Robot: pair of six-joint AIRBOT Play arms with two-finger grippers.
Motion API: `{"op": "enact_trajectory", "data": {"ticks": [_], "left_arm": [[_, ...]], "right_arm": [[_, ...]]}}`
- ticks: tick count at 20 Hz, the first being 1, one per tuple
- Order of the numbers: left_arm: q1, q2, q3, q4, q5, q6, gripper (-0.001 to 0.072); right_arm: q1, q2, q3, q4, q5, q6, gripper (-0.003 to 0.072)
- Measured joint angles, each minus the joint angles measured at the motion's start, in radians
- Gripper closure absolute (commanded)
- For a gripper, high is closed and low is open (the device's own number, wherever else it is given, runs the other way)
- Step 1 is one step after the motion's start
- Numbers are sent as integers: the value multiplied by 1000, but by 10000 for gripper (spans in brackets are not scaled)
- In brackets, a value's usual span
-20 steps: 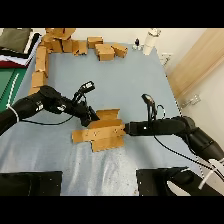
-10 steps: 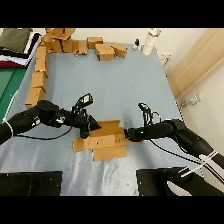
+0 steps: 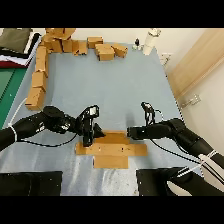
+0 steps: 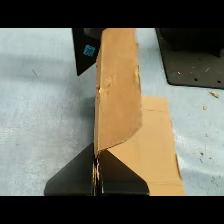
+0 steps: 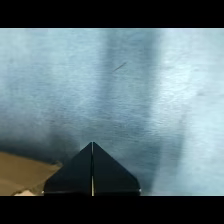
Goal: Fold the box.
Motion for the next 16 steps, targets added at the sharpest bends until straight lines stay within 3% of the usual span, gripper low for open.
{"op": "enact_trajectory", "data": {"ticks": [7, 16], "left_arm": [[-6, 8, -17, 3, 42, 8, 699], [-66, 135, -63, 2, 245, 23, 699]], "right_arm": [[0, 0, 0, -154, -35, 113, 684], [0, 0, 0, -239, 32, 192, 684]]}}
